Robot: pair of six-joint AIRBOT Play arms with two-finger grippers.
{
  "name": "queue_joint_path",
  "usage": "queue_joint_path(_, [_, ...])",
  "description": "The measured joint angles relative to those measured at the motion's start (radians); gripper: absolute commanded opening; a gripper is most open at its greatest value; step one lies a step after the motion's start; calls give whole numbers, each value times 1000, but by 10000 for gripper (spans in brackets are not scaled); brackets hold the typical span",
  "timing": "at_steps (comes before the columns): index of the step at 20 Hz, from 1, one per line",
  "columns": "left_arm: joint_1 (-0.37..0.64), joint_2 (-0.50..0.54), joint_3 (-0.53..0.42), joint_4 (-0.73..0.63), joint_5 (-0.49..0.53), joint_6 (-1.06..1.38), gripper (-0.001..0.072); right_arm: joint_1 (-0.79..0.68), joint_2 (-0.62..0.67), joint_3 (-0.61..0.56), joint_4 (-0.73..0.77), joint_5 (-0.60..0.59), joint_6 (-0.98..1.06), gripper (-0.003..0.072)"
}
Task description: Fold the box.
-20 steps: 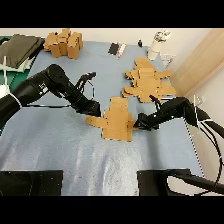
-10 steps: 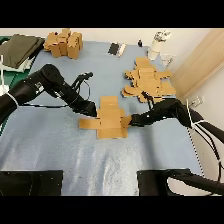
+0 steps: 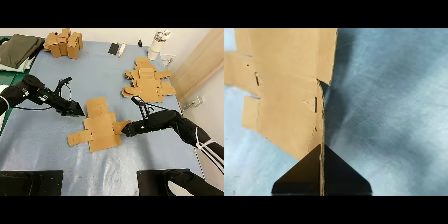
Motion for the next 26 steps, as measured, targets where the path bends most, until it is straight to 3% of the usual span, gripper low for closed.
queue_joint_path(7, [16,-187,5,-242,-1,208,550,16,35,-13,-1,-42,46,-1])
queue_joint_path(11, [-14,-260,37,-291,23,258,549,16,38,-13,-1,-65,66,-1])
queue_joint_path(16, [-46,-290,53,-322,24,303,522,17,38,-13,-2,-76,79,-1])
queue_joint_path(23, [-52,-298,57,-331,-108,381,519,17,38,-13,-21,-77,92,-1])
queue_joint_path(24, [-53,-300,57,-333,-122,389,460,17,38,-13,-23,-76,94,-1])
queue_joint_path(25, [-55,-303,57,-332,-137,396,345,17,38,-13,-23,-75,95,-1])
queue_joint_path(26, [-58,-307,57,-333,-154,406,347,17,38,-13,-24,-74,98,-1])
